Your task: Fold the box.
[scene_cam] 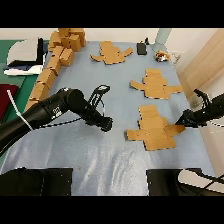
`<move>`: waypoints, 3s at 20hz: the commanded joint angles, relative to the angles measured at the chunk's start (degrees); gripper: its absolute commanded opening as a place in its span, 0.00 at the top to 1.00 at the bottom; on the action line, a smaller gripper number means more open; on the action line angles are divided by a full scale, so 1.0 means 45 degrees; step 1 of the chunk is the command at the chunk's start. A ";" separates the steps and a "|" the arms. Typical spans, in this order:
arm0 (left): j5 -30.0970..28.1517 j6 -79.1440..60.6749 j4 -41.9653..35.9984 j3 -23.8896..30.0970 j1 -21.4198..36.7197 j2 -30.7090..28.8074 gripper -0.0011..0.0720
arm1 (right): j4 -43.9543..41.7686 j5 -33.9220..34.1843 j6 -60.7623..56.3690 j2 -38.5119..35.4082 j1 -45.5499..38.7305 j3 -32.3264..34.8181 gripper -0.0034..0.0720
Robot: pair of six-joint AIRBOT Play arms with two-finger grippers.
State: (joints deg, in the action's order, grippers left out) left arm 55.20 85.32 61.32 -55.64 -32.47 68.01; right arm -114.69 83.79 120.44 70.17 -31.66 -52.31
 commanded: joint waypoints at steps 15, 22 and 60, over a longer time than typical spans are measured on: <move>0.0588 -0.0024 -0.0015 -0.1326 0.0486 -0.0058 0.18 | -0.5595 -0.3002 -0.1467 -0.1200 0.4566 0.4707 0.95; 0.1020 0.0034 -0.0073 -0.1326 0.1088 -0.0034 0.18 | -0.4755 -0.6042 -0.2001 -0.2817 0.6839 0.6363 0.55; 0.5532 -1.0025 -0.9598 -0.0185 0.5066 0.5741 0.58 | -0.3910 -0.7179 0.0078 -0.7402 1.1030 0.8043 0.95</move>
State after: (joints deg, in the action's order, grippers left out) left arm 76.29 42.00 17.91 -56.38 -9.69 93.56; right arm -132.97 51.57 121.56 36.88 17.93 -16.14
